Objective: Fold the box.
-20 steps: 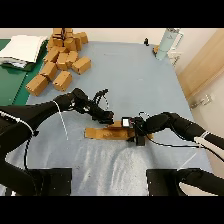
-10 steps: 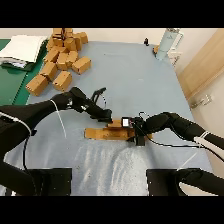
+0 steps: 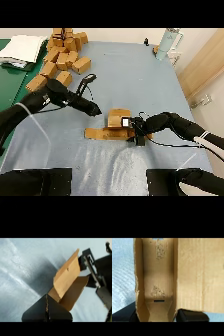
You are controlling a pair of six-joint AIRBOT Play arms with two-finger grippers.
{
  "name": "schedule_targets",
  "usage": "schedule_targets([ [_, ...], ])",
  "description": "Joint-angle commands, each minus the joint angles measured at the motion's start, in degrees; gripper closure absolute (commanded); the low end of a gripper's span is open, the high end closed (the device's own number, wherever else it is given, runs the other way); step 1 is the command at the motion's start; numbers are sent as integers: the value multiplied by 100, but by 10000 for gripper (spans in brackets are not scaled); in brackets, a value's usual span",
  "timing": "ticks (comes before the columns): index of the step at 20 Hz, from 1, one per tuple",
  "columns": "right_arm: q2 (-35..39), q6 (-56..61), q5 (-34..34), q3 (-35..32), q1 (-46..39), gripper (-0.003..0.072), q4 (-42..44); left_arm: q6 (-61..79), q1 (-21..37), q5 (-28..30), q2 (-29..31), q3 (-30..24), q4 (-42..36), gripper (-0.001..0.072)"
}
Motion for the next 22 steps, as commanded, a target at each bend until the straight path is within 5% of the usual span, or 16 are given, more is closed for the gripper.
schedule_targets([
  [1,-4,2,0,-2,4,168,0,957,-389,629,802,-702,334,703],
  [6,-4,2,-2,-2,4,168,0,2400,-1268,1362,1141,-1375,369,692],
  [7,-4,2,-2,-2,4,168,0,2516,-1316,1353,1102,-1394,391,465],
  [8,-4,2,0,-2,4,168,0,2653,-1279,1386,1045,-1427,313,73],
  [9,-4,2,-2,-2,4,168,0,2688,-1167,1362,970,-1453,247,16],
  [22,-4,2,-4,-2,4,168,-2,3989,-1001,1362,205,-1545,83,17],
])
